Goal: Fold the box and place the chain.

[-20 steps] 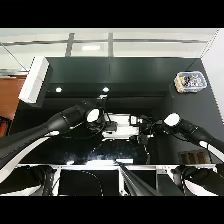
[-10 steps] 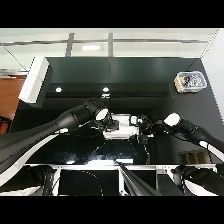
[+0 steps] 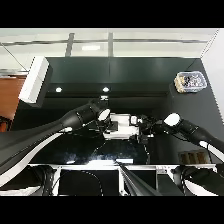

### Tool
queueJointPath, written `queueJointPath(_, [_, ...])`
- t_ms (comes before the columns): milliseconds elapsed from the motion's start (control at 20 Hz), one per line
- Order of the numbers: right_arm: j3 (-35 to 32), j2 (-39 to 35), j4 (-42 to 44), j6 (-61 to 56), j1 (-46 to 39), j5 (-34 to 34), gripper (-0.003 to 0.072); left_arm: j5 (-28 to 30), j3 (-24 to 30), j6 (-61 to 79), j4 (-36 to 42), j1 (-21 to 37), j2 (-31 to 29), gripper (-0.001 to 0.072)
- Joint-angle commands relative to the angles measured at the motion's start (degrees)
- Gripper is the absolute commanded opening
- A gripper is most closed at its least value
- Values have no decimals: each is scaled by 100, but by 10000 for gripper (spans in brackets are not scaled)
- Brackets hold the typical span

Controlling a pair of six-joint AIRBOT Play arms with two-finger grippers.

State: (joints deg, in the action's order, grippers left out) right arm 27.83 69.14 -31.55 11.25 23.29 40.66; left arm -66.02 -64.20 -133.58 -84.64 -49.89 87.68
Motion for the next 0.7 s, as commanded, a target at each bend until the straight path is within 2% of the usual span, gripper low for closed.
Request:
queueJointPath(0, [0, 4, 2, -4, 4, 4, 202, 173, -7, -83, 26, -2, 24, 100])
queueJointPath(50, [0, 4, 2, -4, 4, 4, 202, 225, -9, -68, 111, -2, 24, 26])
queueJointPath(200, [0, 4, 2, -4, 4, 4, 202, 238, -9, -66, 223, -2, 24, 26])
queueJointPath(250, [0, 4, 2, -4, 4, 4, 202, 240, -9, -66, 245, -2, 24, 69])
queueJointPath(300, [0, 4, 0, -4, 4, 4, 202, 243, -9, -66, 251, -2, 24, 256])
queueJointPath(350, [0, 4, 2, -4, 4, 4, 202, 240, -9, -66, 251, -2, 24, 393])
queueJointPath(400, [0, 4, 0, -4, 4, 7, 202, 238, -9, -66, 251, -2, 24, 411])
queueJointPath(500, [0, 4, 2, -4, 4, 4, 202, 256, -9, -72, 221, -2, 24, 391])
queueJointPath(600, [0, 4, 0, -4, 4, 7, 202, 280, -9, -79, 149, -2, 24, 166])
queueJointPath(650, [0, 4, 2, -4, 4, 7, 202, 278, -9, -79, 131, -2, 24, 101])
